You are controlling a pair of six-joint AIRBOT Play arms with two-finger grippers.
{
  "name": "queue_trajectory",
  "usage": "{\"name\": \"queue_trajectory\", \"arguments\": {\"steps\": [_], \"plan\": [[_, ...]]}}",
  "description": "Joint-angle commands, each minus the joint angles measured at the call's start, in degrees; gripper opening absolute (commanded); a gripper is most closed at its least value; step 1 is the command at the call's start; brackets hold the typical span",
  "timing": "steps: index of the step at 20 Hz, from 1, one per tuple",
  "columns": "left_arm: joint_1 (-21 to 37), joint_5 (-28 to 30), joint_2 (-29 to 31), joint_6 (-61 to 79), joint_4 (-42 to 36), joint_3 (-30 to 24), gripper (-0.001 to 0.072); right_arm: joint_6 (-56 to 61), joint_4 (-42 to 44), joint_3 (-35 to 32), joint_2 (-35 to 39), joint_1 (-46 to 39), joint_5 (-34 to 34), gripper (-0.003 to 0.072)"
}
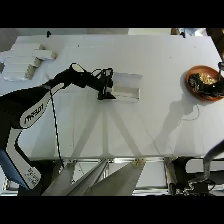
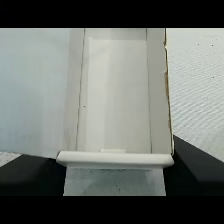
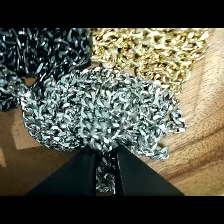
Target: Fold the box and place the chain.
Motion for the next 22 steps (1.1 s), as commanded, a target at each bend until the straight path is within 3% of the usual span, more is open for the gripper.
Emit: {"name": "queue_trajectory", "arguments": {"steps": [1,4,8,13,17,22], "plan": [[0.0,0.0,0.0,0.0,0.0,0.0,0.0396,-1.2,-1.0,0.0,0.7,0.8,2.1,0.0011],[0.0,0.0,0.0,0.0,0.0,0.0,0.0396,-4.5,-1.3,0.0,5.4,3.0,5.0,0.0011],[0.0,0.0,0.0,0.0,0.0,0.0,0.0396,-7.7,-1.2,0.0,12.9,8.3,14.4,0.0011],[0.0,0.0,0.0,0.0,0.0,0.0,0.0396,-7.6,1.6,0.0,16.4,18.0,24.2,0.0011],[0.0,0.0,0.0,0.0,0.0,0.0,0.0396,-7.6,6.3,0.0,16.5,29.0,25.0,0.0011],[0.0,0.0,0.0,0.0,0.0,0.0,0.0396,-5.9,15.1,0.0,16.5,39.5,20.2,0.0012]]}}
